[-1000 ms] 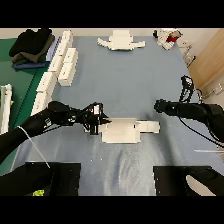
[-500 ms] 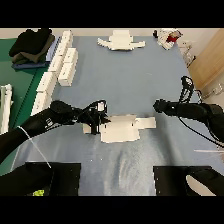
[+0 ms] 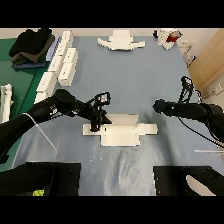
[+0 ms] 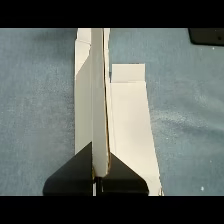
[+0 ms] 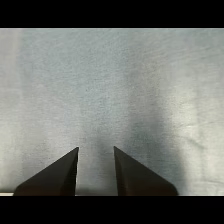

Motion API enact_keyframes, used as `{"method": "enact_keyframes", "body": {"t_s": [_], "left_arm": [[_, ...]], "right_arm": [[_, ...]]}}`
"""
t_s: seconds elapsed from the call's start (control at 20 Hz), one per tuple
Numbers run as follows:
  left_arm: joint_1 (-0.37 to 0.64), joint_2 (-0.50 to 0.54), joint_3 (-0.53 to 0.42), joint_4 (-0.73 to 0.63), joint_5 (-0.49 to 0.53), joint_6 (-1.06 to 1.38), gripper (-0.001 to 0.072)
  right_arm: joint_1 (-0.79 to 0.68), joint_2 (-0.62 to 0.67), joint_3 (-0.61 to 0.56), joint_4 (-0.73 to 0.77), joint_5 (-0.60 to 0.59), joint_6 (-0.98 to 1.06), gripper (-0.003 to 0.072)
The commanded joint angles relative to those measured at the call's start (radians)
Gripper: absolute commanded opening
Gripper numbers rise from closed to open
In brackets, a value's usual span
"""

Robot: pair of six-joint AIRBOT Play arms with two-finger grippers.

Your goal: Fold the box.

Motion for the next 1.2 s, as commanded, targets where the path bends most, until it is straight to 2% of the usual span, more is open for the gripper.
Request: {"method": "enact_keyframes", "body": {"t_s": [0.0, 0.4, 1.15], "left_arm": [[0.003, -0.019, 0.013, -0.054, -0.029, -0.011, 0.0013], [0.039, -0.058, 0.012, -0.095, -0.027, -0.014, 0.0014], [0.038, -0.063, 0.001, -0.047, -0.033, -0.014, 0.0014]], "right_arm": [[0.000, -0.001, 0.000, 0.001, 0.000, 0.000, 0.0358], [0.000, -0.001, 0.000, 0.003, -0.001, 0.000, 0.0358], [0.000, -0.001, 0.000, 0.005, -0.001, 0.000, 0.0357]]}}
